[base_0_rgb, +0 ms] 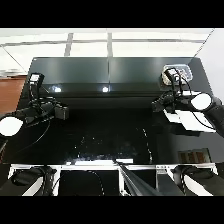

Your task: Fold the box and place the chain.

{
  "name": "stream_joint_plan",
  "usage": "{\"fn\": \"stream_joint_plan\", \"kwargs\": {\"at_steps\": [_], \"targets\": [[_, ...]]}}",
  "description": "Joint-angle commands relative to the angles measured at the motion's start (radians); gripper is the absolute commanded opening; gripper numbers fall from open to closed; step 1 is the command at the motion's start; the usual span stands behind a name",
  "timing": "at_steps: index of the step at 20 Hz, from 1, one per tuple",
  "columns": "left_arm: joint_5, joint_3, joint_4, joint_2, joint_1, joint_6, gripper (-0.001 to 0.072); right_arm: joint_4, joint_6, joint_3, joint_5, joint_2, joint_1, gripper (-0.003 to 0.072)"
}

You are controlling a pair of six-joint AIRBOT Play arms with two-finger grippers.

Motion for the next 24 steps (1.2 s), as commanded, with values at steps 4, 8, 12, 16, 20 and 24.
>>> {"fn": "stream_joint_plan", "kwargs": {"at_steps": [4, 8, 12, 16, 20, 24], "targets": [[0.000, 0.000, 0.000, 0.001, 0.000, 0.000, 0.0025, 0.000, 0.000, 0.000, 0.000, -0.001, 0.001, 0.0018], [0.000, 0.000, 0.000, 0.001, 0.000, 0.000, 0.0026, 0.000, 0.000, 0.000, 0.000, -0.001, 0.001, 0.0019], [0.000, 0.000, 0.000, 0.001, 0.000, 0.000, 0.0026, 0.011, 0.000, 0.000, 0.000, -0.001, 0.002, 0.0018], [0.000, 0.000, 0.000, 0.001, 0.000, 0.000, 0.0025, 0.105, -0.003, 0.000, -0.253, -0.001, 0.002, 0.0019], [0.091, 0.000, 0.000, 0.000, 0.000, 0.000, 0.0025, 0.141, -0.002, 0.000, -0.634, -0.001, 0.001, 0.0047], [0.246, 0.000, -0.001, -0.032, -0.001, 0.000, 0.0093, 0.131, -0.092, 0.025, -0.811, -0.031, -0.063, 0.0707]]}}
